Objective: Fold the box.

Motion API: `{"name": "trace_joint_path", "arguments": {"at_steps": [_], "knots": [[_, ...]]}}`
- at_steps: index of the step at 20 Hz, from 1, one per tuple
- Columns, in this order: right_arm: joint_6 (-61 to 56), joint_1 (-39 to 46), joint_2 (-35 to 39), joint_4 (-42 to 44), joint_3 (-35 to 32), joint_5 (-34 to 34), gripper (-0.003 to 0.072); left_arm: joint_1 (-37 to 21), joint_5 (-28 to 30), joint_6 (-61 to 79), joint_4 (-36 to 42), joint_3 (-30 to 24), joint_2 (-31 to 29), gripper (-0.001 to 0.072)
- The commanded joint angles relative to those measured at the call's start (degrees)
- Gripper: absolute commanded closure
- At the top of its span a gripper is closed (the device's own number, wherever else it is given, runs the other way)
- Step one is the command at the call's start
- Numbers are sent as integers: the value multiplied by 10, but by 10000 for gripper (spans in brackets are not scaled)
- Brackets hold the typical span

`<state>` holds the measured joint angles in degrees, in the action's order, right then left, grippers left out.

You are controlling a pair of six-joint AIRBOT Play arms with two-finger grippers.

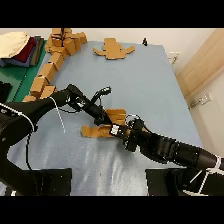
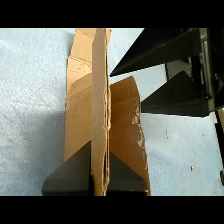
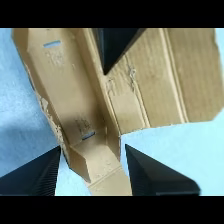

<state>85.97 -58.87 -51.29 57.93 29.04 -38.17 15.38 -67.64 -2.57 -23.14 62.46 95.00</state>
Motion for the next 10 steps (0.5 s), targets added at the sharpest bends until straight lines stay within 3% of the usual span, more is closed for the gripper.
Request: {"name": "trace_joint_path", "arguments": {"at_steps": [1,2,7,10], "knots": [[-26,0,0,-7,1,4,8,0,0,0,0,0,0,698],[-26,0,1,-21,0,4,-34,0,0,0,0,0,0,698],[-20,7,0,-34,0,10,-34,0,0,0,0,0,0,698],[69,50,1,1,-2,59,-34,0,0,0,0,0,0,698]]}}
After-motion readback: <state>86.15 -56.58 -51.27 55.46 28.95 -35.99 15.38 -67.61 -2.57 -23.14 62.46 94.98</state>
